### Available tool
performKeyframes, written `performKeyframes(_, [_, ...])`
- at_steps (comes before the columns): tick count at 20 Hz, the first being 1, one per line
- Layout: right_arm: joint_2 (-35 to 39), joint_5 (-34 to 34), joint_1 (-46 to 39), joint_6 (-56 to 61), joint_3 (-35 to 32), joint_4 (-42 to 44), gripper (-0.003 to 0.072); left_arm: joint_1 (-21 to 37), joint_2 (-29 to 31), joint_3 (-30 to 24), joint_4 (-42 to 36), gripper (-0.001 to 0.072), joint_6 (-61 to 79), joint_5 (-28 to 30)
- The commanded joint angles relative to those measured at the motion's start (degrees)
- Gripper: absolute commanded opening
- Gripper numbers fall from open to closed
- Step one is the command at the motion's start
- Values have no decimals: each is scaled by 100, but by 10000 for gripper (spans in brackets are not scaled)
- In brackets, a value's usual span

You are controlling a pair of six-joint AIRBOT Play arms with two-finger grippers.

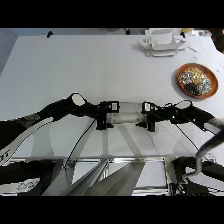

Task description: Fold the box and place the chain.

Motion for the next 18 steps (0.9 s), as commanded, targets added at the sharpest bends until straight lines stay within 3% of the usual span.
performKeyframes(1, [4, 0, 0, 0, -2, 0, 479, -33, -83, -2, -46, 671, 4, 44])
performKeyframes(4, [4, 0, 0, 0, -2, 0, 479, -33, -83, -2, -44, 297, 4, 39])
performKeyframes(5, [4, 0, 0, 0, -2, 0, 479, -35, -83, -2, -39, 246, 4, 39])
performKeyframes(18, [4, 0, 0, 0, -2, 0, 479, -37, -81, 0, -39, 253, 2, 15])
